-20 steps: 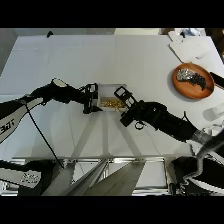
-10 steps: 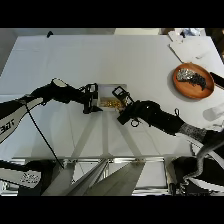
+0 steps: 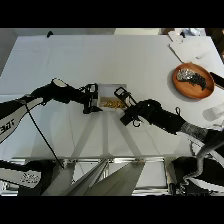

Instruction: Fold the box and place the chain.

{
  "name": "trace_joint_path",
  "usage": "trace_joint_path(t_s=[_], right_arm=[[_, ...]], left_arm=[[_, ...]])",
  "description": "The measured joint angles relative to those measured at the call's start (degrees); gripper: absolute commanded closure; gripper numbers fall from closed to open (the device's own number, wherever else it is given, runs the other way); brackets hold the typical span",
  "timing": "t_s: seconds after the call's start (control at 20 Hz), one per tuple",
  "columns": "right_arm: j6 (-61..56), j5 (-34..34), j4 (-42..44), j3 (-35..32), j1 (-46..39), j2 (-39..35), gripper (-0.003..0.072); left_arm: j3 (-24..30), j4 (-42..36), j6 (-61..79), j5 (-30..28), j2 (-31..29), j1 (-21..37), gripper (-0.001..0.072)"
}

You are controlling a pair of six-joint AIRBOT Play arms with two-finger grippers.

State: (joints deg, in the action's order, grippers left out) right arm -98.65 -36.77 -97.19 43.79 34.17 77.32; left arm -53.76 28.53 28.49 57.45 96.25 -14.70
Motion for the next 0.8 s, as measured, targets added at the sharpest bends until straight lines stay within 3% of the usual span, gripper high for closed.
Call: trace_joint_path(t_s=[0.45, 0.75, 0.8], right_arm=[[1.3, -3.0, -0.9, 1.3, 0.0, -8.9, 0.0673], [1.2, 9.2, -1.8, 3.4, 0.0, -9.1, 0.0669], [1.2, 10.6, -1.8, 3.5, 0.0, -8.8, 0.0617]], left_arm=[[0.0, 0.0, 0.0, -0.1, 0.0, 0.0, 0.0495], [0.0, 0.0, 0.0, -0.2, 0.0, 0.0, 0.0495], [0.0, 0.0, 0.0, -0.2, 0.0, 0.0, 0.0495]])
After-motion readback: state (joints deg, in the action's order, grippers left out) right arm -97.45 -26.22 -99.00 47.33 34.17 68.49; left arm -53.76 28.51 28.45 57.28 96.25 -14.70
